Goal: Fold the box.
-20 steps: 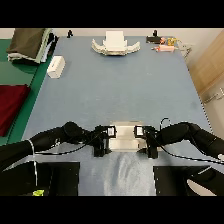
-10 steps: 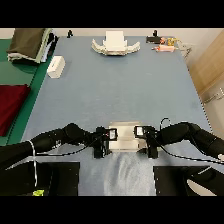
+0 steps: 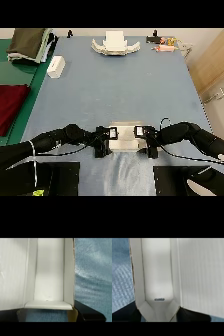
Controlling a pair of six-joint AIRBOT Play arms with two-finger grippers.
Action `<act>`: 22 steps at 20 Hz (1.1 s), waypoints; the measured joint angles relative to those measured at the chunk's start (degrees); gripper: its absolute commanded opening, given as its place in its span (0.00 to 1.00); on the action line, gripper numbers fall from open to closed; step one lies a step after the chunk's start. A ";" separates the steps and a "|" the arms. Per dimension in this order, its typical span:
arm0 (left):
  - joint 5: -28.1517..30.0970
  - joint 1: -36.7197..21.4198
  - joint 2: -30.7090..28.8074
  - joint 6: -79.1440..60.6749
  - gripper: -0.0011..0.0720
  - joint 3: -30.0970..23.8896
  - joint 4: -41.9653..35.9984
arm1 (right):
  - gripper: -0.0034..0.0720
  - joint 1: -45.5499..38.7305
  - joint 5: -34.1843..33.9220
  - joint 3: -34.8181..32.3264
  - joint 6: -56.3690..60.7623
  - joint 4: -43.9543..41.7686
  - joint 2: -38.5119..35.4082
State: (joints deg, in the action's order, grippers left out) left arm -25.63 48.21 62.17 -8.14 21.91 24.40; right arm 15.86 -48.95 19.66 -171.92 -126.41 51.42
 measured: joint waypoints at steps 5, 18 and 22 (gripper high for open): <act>-0.31 0.11 0.00 0.02 0.65 0.00 0.09 | 0.71 -0.02 0.02 0.00 0.04 0.00 0.00; -0.24 0.07 0.00 0.04 0.65 0.00 0.02 | 0.71 -0.02 0.02 0.00 0.00 0.00 0.00; -0.17 0.07 0.00 0.04 0.65 0.00 0.02 | 0.71 -0.02 0.02 0.00 0.00 0.00 0.00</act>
State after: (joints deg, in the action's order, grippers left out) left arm -25.80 48.27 62.17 -8.10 21.91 24.43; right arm 15.84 -48.93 19.66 -171.92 -126.41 51.42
